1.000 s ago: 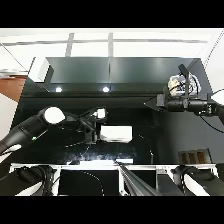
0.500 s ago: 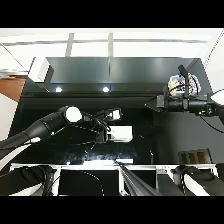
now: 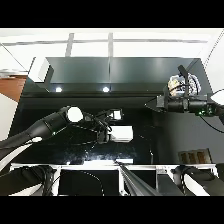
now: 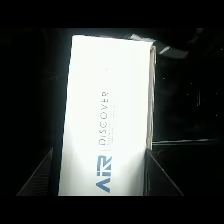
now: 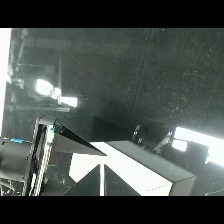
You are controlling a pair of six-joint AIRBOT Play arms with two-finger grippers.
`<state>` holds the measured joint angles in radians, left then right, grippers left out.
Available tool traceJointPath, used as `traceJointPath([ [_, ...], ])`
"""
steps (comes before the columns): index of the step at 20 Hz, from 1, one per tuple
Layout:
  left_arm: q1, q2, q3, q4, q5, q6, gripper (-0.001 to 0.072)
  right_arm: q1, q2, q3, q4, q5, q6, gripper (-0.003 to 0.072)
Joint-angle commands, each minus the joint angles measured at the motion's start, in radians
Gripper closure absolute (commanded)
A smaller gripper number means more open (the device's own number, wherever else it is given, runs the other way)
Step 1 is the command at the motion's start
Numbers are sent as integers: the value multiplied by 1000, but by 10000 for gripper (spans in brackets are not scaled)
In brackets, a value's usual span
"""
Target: Fold the box and place the chain.
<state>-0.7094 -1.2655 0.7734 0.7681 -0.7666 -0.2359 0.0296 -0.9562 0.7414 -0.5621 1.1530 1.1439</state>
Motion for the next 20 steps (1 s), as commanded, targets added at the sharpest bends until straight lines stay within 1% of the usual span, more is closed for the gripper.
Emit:
traceJointPath([
  [1,0,15,5,10,-4,-11,-4,-1,1,1,0,8,0,646],
  [5,-1,24,10,13,-6,-62,-4,0,1,1,0,9,0,646],
  [7,-3,19,10,16,-27,-68,-4,0,1,1,0,13,0,646],
  [18,-32,-7,10,25,-19,-68,-4,0,1,1,0,14,0,646],
  [20,-34,-26,10,28,-19,-67,-4,0,1,1,-1,14,0,646],
])
